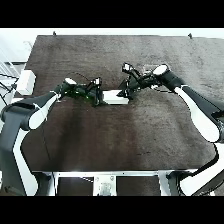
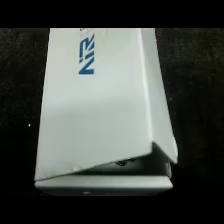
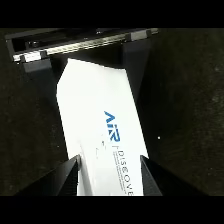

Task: Fold the box and place the chain.

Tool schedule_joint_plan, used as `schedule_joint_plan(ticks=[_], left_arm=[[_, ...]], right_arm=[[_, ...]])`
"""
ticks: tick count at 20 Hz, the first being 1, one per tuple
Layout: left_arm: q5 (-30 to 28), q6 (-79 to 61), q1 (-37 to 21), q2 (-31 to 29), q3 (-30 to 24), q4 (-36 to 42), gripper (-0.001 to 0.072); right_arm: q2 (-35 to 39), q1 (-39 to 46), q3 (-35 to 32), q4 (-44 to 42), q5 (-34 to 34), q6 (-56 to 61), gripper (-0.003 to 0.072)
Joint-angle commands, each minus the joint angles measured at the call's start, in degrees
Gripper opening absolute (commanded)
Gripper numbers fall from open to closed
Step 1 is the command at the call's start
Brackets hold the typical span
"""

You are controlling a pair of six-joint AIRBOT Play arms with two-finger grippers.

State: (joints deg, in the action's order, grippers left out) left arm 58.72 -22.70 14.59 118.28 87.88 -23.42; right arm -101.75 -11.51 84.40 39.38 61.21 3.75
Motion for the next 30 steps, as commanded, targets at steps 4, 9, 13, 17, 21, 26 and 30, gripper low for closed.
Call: schedule_joint_plan(ticks=[4,9,13,17,21,26,30], left_arm=[[0.33,-0.11,-0.04,0.00,0.02,-0.11,0.0385],[0.33,-0.09,-0.04,0.00,0.02,-0.11,0.0385],[0.31,-0.09,-0.04,0.00,0.02,-0.11,0.0385],[0.31,-0.09,-0.04,0.00,0.02,-0.11,0.0385],[0.33,-0.09,-0.04,0.00,0.02,-0.11,0.0385],[0.33,-0.09,-0.04,0.00,0.02,-0.11,0.0385],[0.33,-0.09,-0.04,0.00,0.02,-0.11,0.0385]], right_arm=[[1.92,0.04,0.22,-0.74,0.33,0.02,0.0363],[1.77,-0.02,-0.48,-0.59,0.28,-1.44,0.0263],[1.75,-0.35,-1.57,-0.59,-0.35,-1.44,0.0254],[1.70,-0.96,-1.73,-0.59,-0.39,-1.44,0.0238],[1.70,-1.29,-1.79,-0.57,-0.39,-1.44,0.0180],[0.52,-1.29,-2.01,-0.61,-0.39,-1.42,0.0171],[0.33,-1.64,-2.03,-0.61,-0.15,-1.25,0.0143]])
